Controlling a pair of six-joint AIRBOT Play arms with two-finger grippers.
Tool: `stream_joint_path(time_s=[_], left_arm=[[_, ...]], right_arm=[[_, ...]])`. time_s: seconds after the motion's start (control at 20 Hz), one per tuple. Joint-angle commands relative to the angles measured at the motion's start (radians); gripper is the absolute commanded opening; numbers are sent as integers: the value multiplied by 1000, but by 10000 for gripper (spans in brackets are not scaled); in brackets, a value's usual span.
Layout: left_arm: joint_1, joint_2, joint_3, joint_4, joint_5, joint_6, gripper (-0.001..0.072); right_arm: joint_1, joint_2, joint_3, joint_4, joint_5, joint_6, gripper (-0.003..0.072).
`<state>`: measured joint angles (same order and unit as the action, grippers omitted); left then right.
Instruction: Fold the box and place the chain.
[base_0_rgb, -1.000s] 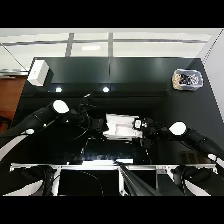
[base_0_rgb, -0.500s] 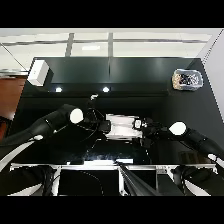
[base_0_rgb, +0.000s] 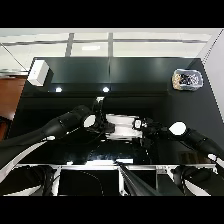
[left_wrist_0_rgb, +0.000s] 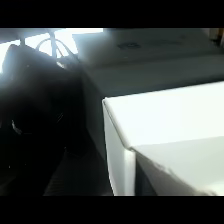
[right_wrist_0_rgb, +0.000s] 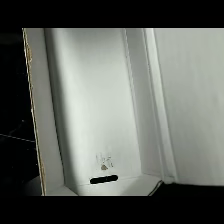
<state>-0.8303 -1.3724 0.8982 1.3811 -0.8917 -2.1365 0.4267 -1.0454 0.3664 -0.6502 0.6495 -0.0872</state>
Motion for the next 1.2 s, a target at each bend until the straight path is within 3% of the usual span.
stream_joint_path(time_s=[0.0, 0.35, 0.45, 1.15], left_arm=[[-6, -23, 23, 8, -14, -45, 437], [-29, -84, 87, 9, -67, -48, 427], [-48, -98, 92, 8, -71, -48, 277], [-60, -106, 140, 71, -105, -77, 274]], right_arm=[[0, 0, 0, -5, 0, 0, 466], [0, 0, 0, -5, 0, 0, 466], [0, 0, 0, -5, 0, 0, 466], [0, 0, 0, -5, 0, 0, 466]])
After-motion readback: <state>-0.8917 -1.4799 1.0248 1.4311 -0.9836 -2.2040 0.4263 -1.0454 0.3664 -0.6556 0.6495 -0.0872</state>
